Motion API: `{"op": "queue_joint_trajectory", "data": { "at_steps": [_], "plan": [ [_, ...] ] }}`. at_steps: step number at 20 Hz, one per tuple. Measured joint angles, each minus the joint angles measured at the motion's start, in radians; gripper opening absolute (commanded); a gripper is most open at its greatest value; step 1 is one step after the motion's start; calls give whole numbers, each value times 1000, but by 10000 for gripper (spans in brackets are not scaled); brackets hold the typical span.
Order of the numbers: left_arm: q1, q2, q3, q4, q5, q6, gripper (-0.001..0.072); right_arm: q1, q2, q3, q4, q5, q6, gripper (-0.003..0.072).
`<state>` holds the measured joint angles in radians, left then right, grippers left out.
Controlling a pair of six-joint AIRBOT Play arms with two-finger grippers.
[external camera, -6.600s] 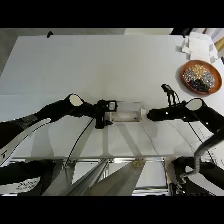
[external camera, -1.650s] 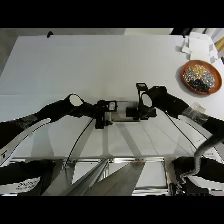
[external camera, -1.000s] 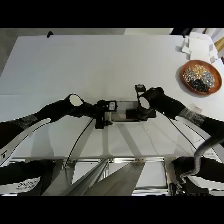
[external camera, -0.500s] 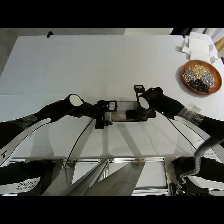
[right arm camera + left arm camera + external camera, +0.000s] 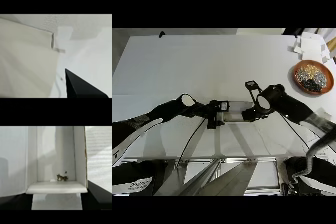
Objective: Fold the box and place the chain.
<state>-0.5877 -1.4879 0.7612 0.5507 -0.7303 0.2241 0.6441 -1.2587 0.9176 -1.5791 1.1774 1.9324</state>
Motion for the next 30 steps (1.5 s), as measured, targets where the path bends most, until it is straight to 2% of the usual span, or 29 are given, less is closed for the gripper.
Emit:
{"op": "queue_joint_trajectory", "data": {
  "at_steps": [2,6,14,17,20,22,26,30],
  "plan": [
    [0,0,0,0,0,0,13,-2,82,1,-24,24,-31,300],
    [0,0,0,0,0,0,13,-102,199,6,-100,-3,-74,294],
    [0,0,0,0,0,-1,13,-664,222,22,-127,-170,-240,292],
    [0,0,0,0,-1,-1,13,-813,149,82,-121,-215,-303,292],
    [0,0,0,0,-2,-1,13,-896,18,188,-119,-228,-337,296],
    [0,0,0,0,-2,-1,13,-922,-80,263,-118,-226,-353,330],
    [0,0,0,0,-3,-1,13,-946,-259,395,-116,-187,-382,335],
    [0,0,0,0,-3,-1,13,-955,-367,453,-115,-165,-388,335]
  ]
}}
